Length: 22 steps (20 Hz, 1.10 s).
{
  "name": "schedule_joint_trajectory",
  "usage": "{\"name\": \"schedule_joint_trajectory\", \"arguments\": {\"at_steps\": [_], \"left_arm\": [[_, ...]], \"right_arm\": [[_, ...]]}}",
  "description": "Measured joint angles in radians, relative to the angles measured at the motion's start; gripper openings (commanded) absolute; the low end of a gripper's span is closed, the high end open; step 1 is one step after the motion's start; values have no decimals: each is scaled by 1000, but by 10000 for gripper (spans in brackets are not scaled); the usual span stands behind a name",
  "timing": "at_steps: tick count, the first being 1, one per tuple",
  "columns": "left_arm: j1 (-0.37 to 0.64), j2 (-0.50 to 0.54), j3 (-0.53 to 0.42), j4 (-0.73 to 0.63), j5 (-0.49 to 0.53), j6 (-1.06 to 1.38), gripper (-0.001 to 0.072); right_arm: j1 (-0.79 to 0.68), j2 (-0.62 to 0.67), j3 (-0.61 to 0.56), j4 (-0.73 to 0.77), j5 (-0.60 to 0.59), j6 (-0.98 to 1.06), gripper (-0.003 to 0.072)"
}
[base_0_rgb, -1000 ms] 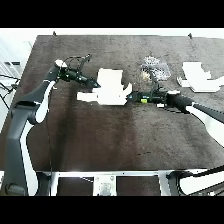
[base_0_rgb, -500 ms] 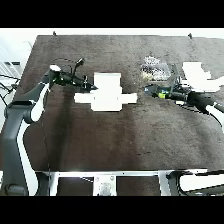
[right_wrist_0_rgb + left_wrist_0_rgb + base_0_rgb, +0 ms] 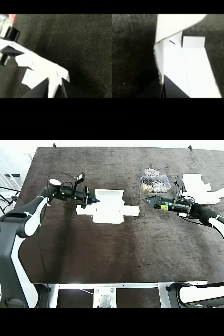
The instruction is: Fold the box and place the chain.
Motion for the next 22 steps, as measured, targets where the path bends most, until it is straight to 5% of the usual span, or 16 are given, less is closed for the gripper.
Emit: {"name": "schedule_joint_trajectory", "arguments": {"at_steps": [22], "left_arm": [[-6,-40,-72,-16,4,200,19]], "right_arm": [[1,0,-39,2,0,-108,231]]}}
